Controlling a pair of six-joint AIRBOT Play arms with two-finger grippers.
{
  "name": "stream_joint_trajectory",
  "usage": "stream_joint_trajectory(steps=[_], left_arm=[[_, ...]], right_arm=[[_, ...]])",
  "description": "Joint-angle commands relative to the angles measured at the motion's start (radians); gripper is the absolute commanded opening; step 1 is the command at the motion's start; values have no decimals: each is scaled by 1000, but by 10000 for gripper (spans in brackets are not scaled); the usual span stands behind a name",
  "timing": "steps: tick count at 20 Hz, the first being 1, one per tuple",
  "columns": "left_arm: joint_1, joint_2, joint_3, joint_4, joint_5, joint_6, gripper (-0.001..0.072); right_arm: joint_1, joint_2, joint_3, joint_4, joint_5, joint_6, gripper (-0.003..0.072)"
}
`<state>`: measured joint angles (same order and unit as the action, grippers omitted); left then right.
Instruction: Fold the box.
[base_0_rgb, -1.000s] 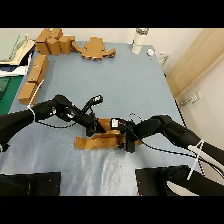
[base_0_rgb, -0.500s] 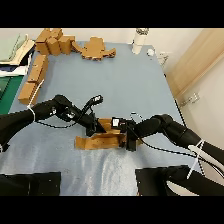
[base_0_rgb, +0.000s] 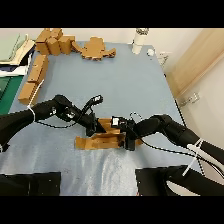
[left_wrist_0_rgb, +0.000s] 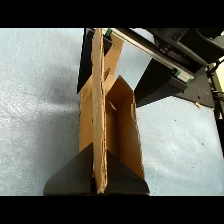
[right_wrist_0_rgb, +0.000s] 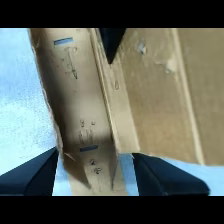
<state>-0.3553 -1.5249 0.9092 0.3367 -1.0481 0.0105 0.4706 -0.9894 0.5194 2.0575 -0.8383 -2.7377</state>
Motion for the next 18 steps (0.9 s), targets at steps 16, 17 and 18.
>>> stream_joint_trajectory(steps=[16,17,18], left_arm=[[0,0,0,0,0,0,13],[0,0,0,0,0,0,13],[0,0,0,0,0,0,13]], right_arm=[[35,-40,-23,-1,30,-6,691],[35,-40,-23,-5,31,-6,668],[35,-40,-23,-5,31,-9,627]])
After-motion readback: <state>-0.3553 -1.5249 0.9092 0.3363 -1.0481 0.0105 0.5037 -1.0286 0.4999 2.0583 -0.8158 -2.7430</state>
